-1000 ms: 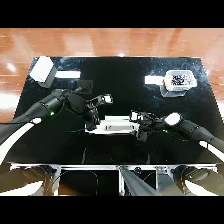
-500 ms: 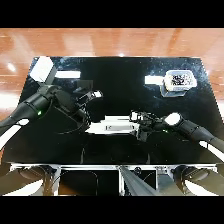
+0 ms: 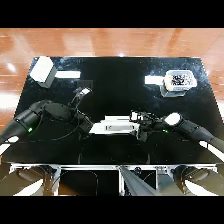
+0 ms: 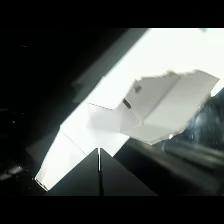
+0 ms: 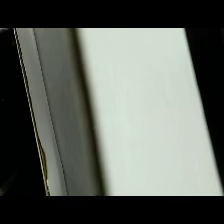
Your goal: Fold the box and place the chain.
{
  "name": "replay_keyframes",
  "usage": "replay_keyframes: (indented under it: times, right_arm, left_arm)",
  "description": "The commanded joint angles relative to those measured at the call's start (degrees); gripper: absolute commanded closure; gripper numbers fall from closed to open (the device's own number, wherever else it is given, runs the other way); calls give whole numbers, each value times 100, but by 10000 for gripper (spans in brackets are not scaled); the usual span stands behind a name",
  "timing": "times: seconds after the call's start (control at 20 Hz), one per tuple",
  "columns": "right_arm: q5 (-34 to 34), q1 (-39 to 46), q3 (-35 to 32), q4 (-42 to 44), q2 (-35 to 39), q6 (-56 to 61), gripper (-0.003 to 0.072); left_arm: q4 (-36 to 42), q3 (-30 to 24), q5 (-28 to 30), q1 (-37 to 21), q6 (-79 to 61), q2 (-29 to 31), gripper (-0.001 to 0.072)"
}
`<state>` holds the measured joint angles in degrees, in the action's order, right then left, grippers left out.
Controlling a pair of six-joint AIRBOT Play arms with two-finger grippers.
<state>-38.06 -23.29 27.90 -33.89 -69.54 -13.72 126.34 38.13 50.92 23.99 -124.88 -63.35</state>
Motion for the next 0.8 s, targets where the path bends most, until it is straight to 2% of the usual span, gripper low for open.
replay_keyframes:
  times: [0.0, 0.25, 0.35, 0.45, 0.55, 0.75]
  right_arm:
    - [0, -2, 2, 4, -2, 2, 146]
    - [7, -2, 2, 2, -2, 4, 146]
    - [20, -2, 2, 2, -2, 20, 146]
    - [20, -2, 2, 2, -2, 20, 146]
    - [20, -2, 2, 2, -2, 20, 146]
    - [20, -2, 2, 2, -2, 20, 146]
  left_arm:
    - [291, -275, -450, -17, 251, 129, 694]
    - [415, -234, -295, 31, 264, 133, 694]
    - [769, -221, 197, 66, 293, 140, 695]
    - [1427, -258, 186, 352, -179, 251, 695]
    - [2022, -256, -221, 739, -588, 415, 695]
    - [2094, -262, -2092, 1473, -586, 446, 693]
